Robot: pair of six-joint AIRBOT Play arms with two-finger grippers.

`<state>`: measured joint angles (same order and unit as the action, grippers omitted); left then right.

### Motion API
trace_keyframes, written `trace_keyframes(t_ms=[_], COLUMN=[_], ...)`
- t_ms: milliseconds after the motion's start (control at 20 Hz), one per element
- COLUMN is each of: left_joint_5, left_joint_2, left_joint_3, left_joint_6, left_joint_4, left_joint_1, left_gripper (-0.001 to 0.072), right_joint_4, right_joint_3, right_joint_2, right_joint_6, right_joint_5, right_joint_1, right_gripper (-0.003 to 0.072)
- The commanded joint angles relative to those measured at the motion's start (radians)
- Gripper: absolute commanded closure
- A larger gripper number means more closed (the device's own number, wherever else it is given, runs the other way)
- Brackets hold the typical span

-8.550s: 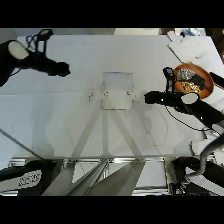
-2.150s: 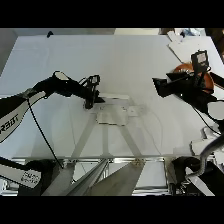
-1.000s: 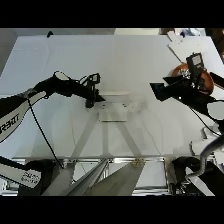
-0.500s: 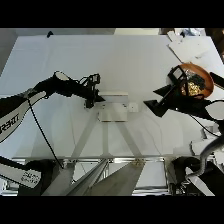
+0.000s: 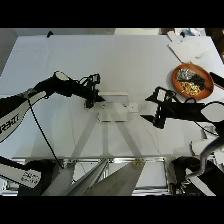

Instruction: Fold the box and place the chain.

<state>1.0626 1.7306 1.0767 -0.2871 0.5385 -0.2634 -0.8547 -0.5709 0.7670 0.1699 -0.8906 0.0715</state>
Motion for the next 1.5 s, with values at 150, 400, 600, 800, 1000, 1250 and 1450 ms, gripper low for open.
trace_keyframes(t_ms=[150, 400, 600, 800, 1000, 1250, 1450], left_joint_5=[0.000, 0.000, -0.001, -0.001, -0.001, 0.000, -0.001], left_joint_2=[0.001, 0.001, 0.001, 0.001, 0.001, 0.001, 0.001], left_joint_3=[-0.001, -0.001, -0.001, -0.001, -0.001, -0.001, -0.001], left_joint_6=[0.000, 0.000, 0.000, 0.000, 0.000, 0.000, 0.000], left_joint_4=[0.000, 0.000, 0.000, 0.000, 0.000, 0.000, 0.000], left_joint_1=[0.000, 0.000, 0.000, 0.000, 0.000, 0.000, 0.000], left_gripper=[0.0696, 0.0696, 0.0696, 0.0696, 0.0696, 0.0696, 0.0696], right_joint_4=[-0.051, 0.020, 0.091, 0.182, 0.217, 0.290, 0.341], right_joint_3=[0.023, 0.023, 0.023, 0.023, 0.023, 0.023, 0.023], right_joint_2=[0.095, 0.316, 0.407, 0.451, 0.485, 0.510, 0.508], right_joint_6=[-0.067, -0.108, -0.329, -0.374, -0.374, -0.373, -0.371], right_joint_5=[0.022, 0.188, 0.271, 0.356, 0.357, 0.357, 0.356], right_joint_1=[0.021, 0.034, 0.132, 0.146, 0.148, 0.155, 0.155], right_gripper=[-0.0015, -0.0015, -0.0016, -0.0016, -0.0016, -0.0016, -0.0016])
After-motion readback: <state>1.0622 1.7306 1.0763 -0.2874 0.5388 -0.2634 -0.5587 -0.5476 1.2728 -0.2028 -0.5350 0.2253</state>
